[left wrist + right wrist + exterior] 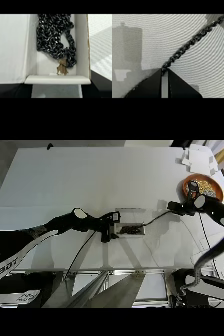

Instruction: Fold the box and place the chain.

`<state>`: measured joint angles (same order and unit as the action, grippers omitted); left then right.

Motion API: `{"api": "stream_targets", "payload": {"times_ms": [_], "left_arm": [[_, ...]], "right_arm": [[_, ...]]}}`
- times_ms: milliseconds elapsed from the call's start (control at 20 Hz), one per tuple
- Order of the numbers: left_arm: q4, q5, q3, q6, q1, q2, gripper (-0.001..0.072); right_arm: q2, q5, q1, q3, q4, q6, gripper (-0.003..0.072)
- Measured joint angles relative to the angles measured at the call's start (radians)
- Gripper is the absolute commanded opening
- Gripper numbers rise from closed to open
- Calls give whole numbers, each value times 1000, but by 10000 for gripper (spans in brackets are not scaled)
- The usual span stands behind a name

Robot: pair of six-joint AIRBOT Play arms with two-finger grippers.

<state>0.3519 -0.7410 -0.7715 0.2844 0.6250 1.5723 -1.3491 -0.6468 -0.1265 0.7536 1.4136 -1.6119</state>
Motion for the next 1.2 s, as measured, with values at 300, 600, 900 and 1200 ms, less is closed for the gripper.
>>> {"api": "stream_targets", "payload": {"times_ms": [300, 600, 900, 1200], "left_arm": [[0, 0, 0, 0, 0, 0, 321], [0, 0, 0, 0, 0, 0, 321], [0, 0, 0, 0, 0, 0, 321], [0, 0, 0, 0, 0, 0, 321]], "right_arm": [[2, -31, 0, 0, 0, 35, 18], [54, -52, 0, 0, 0, 61, 18], [179, -92, 0, 0, -3, 123, 18], [307, -171, 0, 0, -19, 195, 18]]}}
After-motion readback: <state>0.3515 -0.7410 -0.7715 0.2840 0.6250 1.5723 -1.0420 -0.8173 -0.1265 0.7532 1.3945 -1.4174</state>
